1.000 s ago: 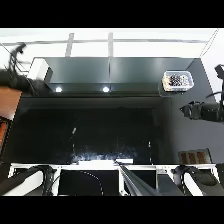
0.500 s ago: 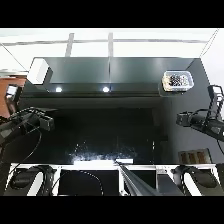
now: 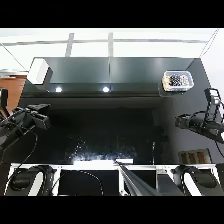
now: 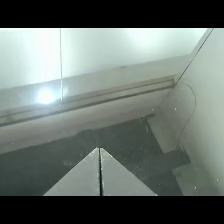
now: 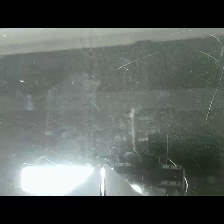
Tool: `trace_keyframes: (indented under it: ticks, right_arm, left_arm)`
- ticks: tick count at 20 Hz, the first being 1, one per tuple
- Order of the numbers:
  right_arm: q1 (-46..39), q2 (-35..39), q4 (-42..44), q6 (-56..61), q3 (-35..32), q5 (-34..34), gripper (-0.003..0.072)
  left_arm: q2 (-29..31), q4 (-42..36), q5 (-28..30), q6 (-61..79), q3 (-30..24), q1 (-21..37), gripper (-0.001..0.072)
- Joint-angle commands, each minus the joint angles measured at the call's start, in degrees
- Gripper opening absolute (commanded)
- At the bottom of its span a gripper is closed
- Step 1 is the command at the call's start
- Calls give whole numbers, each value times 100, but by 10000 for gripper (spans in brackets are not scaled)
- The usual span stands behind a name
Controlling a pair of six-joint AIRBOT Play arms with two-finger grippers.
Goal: Fold the box and place the chain.
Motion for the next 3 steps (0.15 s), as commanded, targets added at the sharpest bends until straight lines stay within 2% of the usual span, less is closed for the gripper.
trace_keyframes:
  ticks: [1,3]
  right_arm:
    - [2,4,4,-2,-2,9,15]
    - [2,4,4,-2,-2,9,15]
  left_arm:
    - [20,2,46,-4,-4,-2,29]
    - [20,0,46,-4,-4,-2,29]
